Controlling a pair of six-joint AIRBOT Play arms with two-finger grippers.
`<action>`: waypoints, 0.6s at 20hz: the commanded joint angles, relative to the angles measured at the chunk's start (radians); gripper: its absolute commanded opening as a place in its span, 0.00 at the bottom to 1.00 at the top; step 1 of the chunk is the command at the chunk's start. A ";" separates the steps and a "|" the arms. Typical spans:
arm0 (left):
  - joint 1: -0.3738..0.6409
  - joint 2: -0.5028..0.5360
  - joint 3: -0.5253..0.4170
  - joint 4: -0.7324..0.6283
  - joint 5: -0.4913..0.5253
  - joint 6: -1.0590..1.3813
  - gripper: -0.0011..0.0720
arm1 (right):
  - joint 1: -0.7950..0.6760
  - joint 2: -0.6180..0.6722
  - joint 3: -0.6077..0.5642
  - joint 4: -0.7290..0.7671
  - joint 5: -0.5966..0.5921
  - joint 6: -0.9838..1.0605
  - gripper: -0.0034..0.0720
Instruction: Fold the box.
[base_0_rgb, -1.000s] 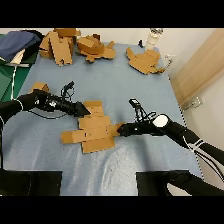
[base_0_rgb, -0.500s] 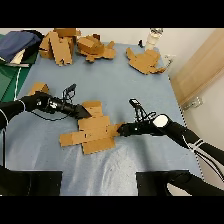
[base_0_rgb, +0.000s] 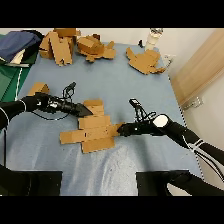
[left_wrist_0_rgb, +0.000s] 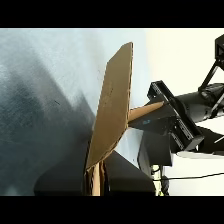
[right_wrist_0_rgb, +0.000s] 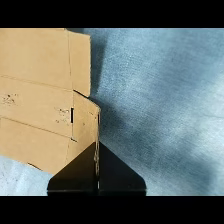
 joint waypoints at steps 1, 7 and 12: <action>0.001 0.000 0.001 -0.005 0.006 0.021 0.17 | 0.001 0.001 0.000 -0.003 0.000 0.000 0.05; 0.001 -0.001 0.058 0.085 -0.039 0.016 0.17 | 0.001 0.001 0.000 -0.004 0.000 0.000 0.05; 0.001 -0.007 0.082 0.095 -0.064 0.013 0.17 | 0.001 0.001 0.000 -0.004 0.001 0.000 0.05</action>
